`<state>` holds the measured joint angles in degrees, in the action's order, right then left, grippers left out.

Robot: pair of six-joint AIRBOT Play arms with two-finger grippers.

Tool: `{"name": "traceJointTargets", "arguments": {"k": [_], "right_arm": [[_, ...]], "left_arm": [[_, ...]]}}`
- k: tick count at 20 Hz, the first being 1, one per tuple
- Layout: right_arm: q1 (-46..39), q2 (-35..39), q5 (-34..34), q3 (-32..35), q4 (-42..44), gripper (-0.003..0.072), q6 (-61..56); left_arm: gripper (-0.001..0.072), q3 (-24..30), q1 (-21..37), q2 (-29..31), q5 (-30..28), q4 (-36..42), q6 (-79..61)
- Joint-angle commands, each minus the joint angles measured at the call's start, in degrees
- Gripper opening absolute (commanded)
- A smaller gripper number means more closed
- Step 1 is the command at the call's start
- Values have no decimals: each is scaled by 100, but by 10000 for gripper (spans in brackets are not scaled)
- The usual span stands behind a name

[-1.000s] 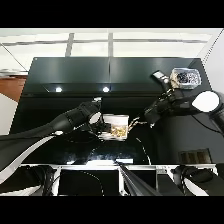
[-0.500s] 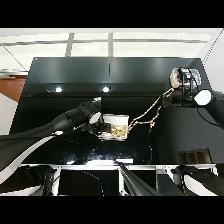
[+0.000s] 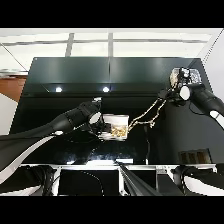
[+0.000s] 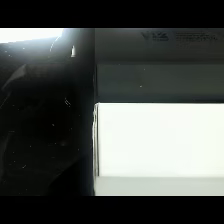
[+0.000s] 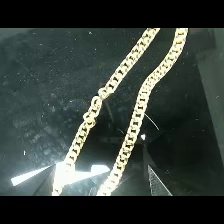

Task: Fold the box and place the chain.

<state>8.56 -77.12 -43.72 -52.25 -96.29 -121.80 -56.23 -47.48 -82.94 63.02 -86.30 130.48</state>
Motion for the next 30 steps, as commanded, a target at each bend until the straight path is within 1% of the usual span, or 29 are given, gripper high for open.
{"name": "traceJointTargets", "arguments": {"k": [1, 7, 19, 25, 30], "right_arm": [[133, -315, -107, -155, -295, 700, -1054], [133, -428, -96, -155, -302, 700, -1143], [219, -485, 354, -155, -109, 698, -1143], [227, -529, 341, -155, -63, 698, -1141], [225, -529, 76, -157, -195, 696, -1126]], "left_arm": [[34, -4, 4, -2, 0, 0, 0], [34, -4, 4, -2, 0, -2, 0], [34, -4, 4, -2, 0, -2, 0], [34, -4, 4, -2, 0, 0, 0], [34, -4, 4, -2, 2, -2, 0]]}}
